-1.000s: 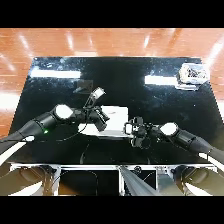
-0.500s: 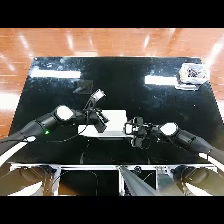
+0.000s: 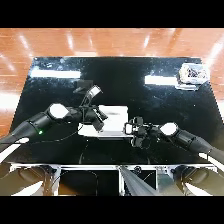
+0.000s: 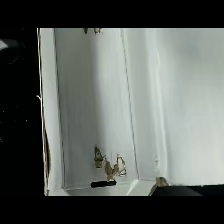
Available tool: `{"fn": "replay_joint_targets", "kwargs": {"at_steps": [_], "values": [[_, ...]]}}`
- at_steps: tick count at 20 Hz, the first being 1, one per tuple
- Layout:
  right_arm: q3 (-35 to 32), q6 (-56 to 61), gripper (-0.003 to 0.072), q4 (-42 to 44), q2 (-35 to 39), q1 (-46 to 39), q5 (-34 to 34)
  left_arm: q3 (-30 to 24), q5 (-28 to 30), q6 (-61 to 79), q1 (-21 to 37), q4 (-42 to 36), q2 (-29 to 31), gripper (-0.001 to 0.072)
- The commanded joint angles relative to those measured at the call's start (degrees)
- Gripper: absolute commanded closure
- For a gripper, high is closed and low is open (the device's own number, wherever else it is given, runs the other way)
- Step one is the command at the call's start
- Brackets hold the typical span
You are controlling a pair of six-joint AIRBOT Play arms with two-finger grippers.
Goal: Fold the box and place the chain.
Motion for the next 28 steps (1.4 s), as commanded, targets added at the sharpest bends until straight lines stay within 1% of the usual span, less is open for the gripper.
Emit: {"fn": "replay_joint_targets", "kwargs": {"at_steps": [1,2,5,7,8,9,10,12,13,14,15,18,19,20,21,22,23,24,25,26,28], "values": [[0.04,0.04,0.0064,0.13,0.02,0.02,0.07,0.11,-5.97,-0.42,3.3,5.64,4.59,0.0691],[0.04,0.04,0.0064,0.13,0.02,0.02,0.07,0.11,-7.89,-0.85,4.81,8.11,6.25,0.0691],[0.04,0.04,0.0064,0.13,0.02,0.02,0.07,0.11,-11.65,-8.48,10.86,21.16,12.63,0.0691],[0.04,0.04,0.0064,0.13,0.02,0.02,0.07,-0.02,-16.83,-9.03,14.82,26.01,15.91,0.0691],[0.04,0.04,0.0064,0.13,0.02,0.02,0.07,-0.44,-18.58,-7.52,16.15,26.93,16.65,0.069],[0.04,0.04,0.0064,0.13,0.02,0.02,0.07,-1.09,-19.12,-4.07,16.68,27.12,16.85,0.0686],[0.07,0.04,0.0064,0.13,0.02,0.02,0.04,-1.66,-19.17,-1.64,16.92,27.1,16.76,0.0686],[0.04,0.02,0.0064,0.15,0.02,0.02,0.09,-1.73,-19.3,-0.92,17.07,28.39,16.59,0.0687],[0.04,0.02,0.0064,0.13,0.02,0.02,0.09,-1.68,-19.37,-0.68,17.9,27.85,16.61,0.0688],[0.04,0.02,0.0064,0.11,0.02,0.0,0.07,-1.68,-20.0,1.92,19.47,25.49,16.59,0.0688],[0.04,0.02,0.0064,0.13,0.02,0.02,0.09,-1.68,-20.72,7.06,22.23,20.33,16.59,0.0688],[0.04,0.02,0.0064,0.13,0.02,0.02,0.07,-0.98,-23.45,23.21,32.17,-0.98,16.48,0.0689],[0.04,0.02,0.0064,0.11,0.02,0.02,0.07,-0.55,-23.98,28.76,34.64,-6.78,16.48,0.0689],[0.07,0.02,0.0064,0.13,0.02,0.02,0.07,-0.42,-23.87,33.64,36.22,-10.78,16.37,0.0689],[0.04,0.02,0.0064,0.11,0.02,0.0,0.04,-0.42,-24.24,38.34,36.83,-13.44,15.87,0.0689],[0.04,0.02,0.0064,0.13,0.02,0.02,0.07,-0.5,-26.38,39.91,36.81,-12.13,15.17,0.0689],[0.04,0.02,0.0064,0.13,0.02,0.02,0.07,-0.74,-29.4,37.59,36.79,-10.45,15.06,0.0694],[0.04,0.02,0.0064,0.13,0.02,0.0,0.04,-2.08,-32.59,32.87,37.09,-12.92,15.1,0.0694],[0.04,0.02,0.0064,0.11,0.02,0.0,0.07,-4.28,-34.38,34.99,37.03,-17.35,15.1,0.0694],[0.07,0.02,0.0064,0.11,0.02,0.02,0.11,-5.81,-35.32,40.63,37.07,-18.36,15.12,0.0693],[0.04,0.02,0.0064,0.11,0.02,0.0,0.04,-7.52,-31.74,42.75,37.03,-14.91,14.6,0.069]]}}
